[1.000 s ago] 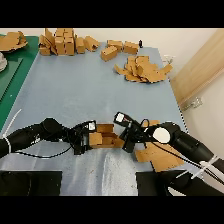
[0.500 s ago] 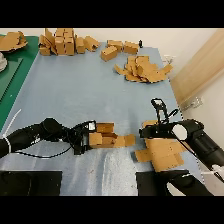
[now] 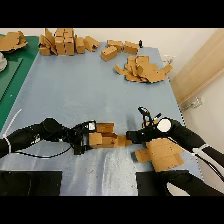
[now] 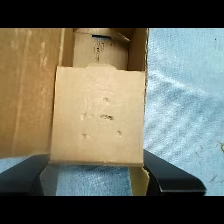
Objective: Fold the box.
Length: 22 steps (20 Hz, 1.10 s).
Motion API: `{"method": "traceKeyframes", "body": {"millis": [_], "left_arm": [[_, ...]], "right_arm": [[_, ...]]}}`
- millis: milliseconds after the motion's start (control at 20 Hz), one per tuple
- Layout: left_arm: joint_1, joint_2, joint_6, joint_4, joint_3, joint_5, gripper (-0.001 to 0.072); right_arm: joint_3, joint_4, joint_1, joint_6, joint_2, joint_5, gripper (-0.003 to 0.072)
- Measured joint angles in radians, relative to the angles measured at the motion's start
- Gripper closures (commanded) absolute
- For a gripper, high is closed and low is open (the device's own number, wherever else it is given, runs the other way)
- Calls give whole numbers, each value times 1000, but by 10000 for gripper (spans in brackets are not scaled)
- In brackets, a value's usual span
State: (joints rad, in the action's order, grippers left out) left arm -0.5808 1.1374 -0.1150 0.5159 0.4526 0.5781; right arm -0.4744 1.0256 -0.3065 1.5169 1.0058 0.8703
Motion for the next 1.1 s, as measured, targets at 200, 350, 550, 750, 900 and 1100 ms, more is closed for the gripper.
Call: {"method": "traceKeyframes", "body": {"millis": [200, 350, 550, 750, 900, 1100], "left_arm": [[0, 0, -1, 0, 0, 0, 239], [0, 0, -1, 0, 0, 0, 238], [0, 0, 0, 0, 0, 0, 238], [0, 0, 0, 0, 0, 0, 238], [0, 0, -1, 0, 0, 0, 238], [0, 0, -1, 0, 0, 0, 239]], "right_arm": [[0, -90, -39, -32, 38, -21, 686], [0, -224, -55, -100, 45, -25, 686], [1, -344, -60, -166, 24, -27, 686], [1, -386, -62, -187, -16, -32, 588], [1, -396, -62, -195, -36, -35, 571], [1, -380, -63, -199, -58, -34, 500]]}}
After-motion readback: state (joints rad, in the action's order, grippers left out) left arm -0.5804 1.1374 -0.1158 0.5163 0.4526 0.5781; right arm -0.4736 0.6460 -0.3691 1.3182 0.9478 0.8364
